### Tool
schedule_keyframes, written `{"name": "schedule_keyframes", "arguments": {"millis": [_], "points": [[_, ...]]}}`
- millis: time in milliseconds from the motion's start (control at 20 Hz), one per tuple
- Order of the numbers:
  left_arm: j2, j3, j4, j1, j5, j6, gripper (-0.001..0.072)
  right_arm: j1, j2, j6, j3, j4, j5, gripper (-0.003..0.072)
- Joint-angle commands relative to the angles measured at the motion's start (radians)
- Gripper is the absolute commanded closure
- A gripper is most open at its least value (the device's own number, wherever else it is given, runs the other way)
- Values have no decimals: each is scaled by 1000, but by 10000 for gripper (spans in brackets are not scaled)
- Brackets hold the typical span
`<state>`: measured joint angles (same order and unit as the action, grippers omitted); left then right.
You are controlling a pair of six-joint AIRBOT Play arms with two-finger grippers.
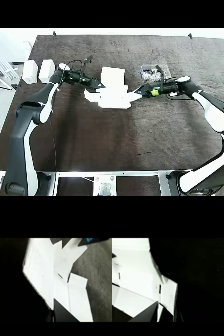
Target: Fold the box and place the chain.
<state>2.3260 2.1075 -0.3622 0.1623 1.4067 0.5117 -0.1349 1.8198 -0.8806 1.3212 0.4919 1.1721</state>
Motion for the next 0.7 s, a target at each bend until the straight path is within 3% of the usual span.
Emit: {"name": "schedule_keyframes", "arguments": {"millis": [0, 200, 400, 650], "points": [[0, 0, 74, 0, 99, -232, 695, -91, -27, 5, 0, -55, 90, 405], [-48, -118, 101, 0, 46, -446, 696, -146, -51, 26, 0, -97, 112, 414], [-90, -178, 112, 0, 12, -581, 696, -136, -51, 49, -1, -100, 112, 414], [-191, -343, 119, 0, -160, -743, 696, -115, -51, 72, -4, -100, 111, 414]]}}
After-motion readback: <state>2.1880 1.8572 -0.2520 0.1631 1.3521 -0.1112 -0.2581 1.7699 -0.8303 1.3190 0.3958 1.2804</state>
